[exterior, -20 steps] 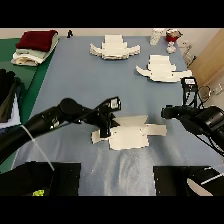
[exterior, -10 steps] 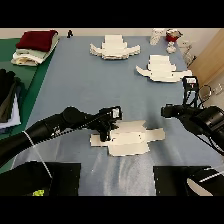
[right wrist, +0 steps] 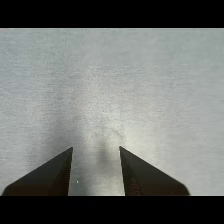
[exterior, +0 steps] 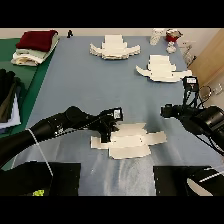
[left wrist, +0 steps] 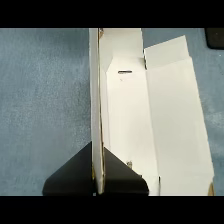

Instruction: Fold the box.

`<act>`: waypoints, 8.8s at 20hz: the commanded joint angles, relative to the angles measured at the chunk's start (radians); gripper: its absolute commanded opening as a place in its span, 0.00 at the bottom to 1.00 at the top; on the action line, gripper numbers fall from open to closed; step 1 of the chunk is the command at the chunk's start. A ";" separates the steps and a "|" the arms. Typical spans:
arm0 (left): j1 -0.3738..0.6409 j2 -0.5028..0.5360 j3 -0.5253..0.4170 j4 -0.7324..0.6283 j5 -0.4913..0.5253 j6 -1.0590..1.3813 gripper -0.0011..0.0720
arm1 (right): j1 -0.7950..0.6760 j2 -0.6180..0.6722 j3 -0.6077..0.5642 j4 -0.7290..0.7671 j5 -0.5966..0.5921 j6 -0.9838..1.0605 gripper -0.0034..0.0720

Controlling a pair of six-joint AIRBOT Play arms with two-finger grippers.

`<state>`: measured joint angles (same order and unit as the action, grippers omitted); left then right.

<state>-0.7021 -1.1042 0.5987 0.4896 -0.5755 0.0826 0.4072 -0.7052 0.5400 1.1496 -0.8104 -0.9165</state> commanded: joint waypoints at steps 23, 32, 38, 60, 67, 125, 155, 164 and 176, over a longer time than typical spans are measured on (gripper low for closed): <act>0.248 -0.095 0.140 -0.011 -0.296 0.042 0.03 | 0.000 -0.046 0.001 0.042 0.028 0.001 0.64; 0.113 0.021 0.003 -0.019 -0.042 0.123 0.03 | 0.000 -0.054 0.001 0.043 0.028 0.001 0.64; 0.074 0.019 -0.032 -0.019 -0.026 0.130 0.03 | 0.000 -0.054 0.001 0.044 0.027 0.001 0.64; -0.212 0.238 -0.246 -0.019 0.453 0.167 0.03 | 0.000 -0.054 0.001 0.060 0.028 0.002 0.64; -0.212 0.230 -0.243 -0.019 0.477 0.126 0.03 | 0.000 -0.054 0.001 0.063 0.028 0.002 0.64; 0.101 0.040 0.034 0.007 0.030 0.037 0.03 | 0.000 -0.056 0.001 0.062 0.062 0.011 0.64; 0.132 0.057 -0.010 0.004 -0.230 0.030 0.03 | 0.000 -0.056 0.001 0.079 0.062 0.011 0.64; 0.148 0.020 -0.005 0.004 -0.256 0.032 0.03 | 0.000 -0.056 0.001 0.082 0.062 0.011 0.64; 0.148 0.003 -0.006 0.005 -0.352 -0.032 0.03 | 0.000 -0.056 0.001 0.125 0.061 0.011 0.64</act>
<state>-0.5549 -1.1000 0.5938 0.4908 -0.8951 0.0681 0.4072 -0.7605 0.5400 1.2491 -0.7486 -0.9054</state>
